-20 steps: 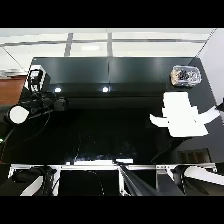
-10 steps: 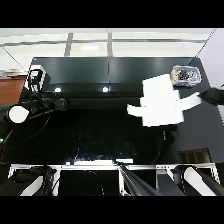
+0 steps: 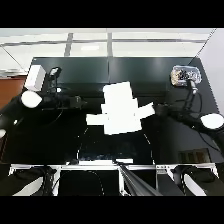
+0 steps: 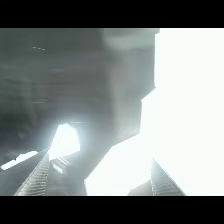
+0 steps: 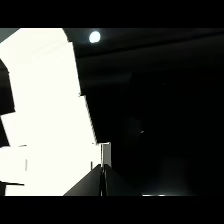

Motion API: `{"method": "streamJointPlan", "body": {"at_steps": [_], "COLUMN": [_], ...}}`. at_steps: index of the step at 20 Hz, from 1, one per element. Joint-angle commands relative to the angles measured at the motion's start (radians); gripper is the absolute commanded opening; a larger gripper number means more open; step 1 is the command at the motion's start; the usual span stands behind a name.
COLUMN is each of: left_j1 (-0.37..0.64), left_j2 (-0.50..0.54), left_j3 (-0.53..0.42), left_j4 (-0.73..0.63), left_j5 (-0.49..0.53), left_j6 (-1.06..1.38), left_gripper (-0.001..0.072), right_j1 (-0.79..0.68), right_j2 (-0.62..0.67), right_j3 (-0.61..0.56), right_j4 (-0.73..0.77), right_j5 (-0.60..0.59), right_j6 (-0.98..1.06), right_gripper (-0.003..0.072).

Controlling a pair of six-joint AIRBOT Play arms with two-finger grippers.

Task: Fold the box and place the chain.

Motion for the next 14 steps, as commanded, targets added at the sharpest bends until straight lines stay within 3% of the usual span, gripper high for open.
{"method": "streamJointPlan", "body": {"at_steps": [1, 6, 8, 14], "left_j1": [0.052, 0.03, 0.013, 0.018], "left_j2": [-0.194, -0.385, -0.454, -0.64], "left_j3": [0.117, 0.189, 0.237, 0.427], "left_j4": [-0.328, -0.345, -0.367, -0.378], "left_j5": [-0.191, -0.203, -0.251, -0.615], "left_j6": [0.2, 0.204, 0.269, 0.494], "left_gripper": [0.0708, 0.0708, 0.0708, 0.0708], "right_j1": [0.12, 0.122, 0.122, 0.122], "right_j2": [0.008, 0.008, 0.008, 0.008], "right_j3": [-0.034, -0.034, -0.034, -0.034], "right_j4": [0.021, 0.021, 0.021, 0.029], "right_j5": [-0.098, -0.064, -0.058, -0.06], "right_j6": [0.023, 0.027, 0.027, 0.027], "right_gripper": [0.0012, 0.0012, 0.0012, 0.0012]}}
